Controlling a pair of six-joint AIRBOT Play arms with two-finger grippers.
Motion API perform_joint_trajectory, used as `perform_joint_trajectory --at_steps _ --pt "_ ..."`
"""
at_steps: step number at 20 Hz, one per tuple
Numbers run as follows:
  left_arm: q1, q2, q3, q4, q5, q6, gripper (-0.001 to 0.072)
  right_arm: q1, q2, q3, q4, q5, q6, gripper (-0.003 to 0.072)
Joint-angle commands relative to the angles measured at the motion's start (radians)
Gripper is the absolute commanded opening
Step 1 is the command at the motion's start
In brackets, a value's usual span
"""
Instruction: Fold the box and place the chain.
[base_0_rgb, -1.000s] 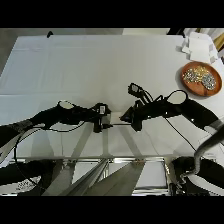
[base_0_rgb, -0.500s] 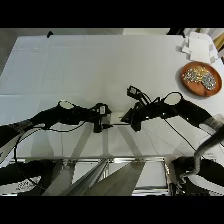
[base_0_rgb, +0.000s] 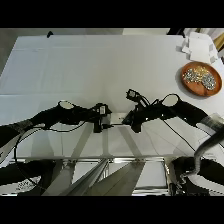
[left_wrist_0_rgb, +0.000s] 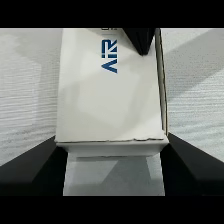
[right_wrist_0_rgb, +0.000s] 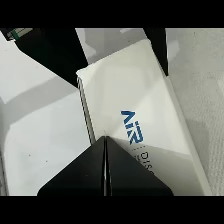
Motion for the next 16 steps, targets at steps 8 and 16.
perform_joint_trajectory --at_steps 8,16 --pt "0.001 0.0 0.0 0.0 0.0 0.0 0.0071 0.0 0.266 -0.001 -0.013 -0.042 0.063 0.0014" --pt "0.0 0.0 0.0 0.0 0.0 0.0 0.0071 0.0 0.64 -0.001 -0.737 0.329 1.085 0.0014"
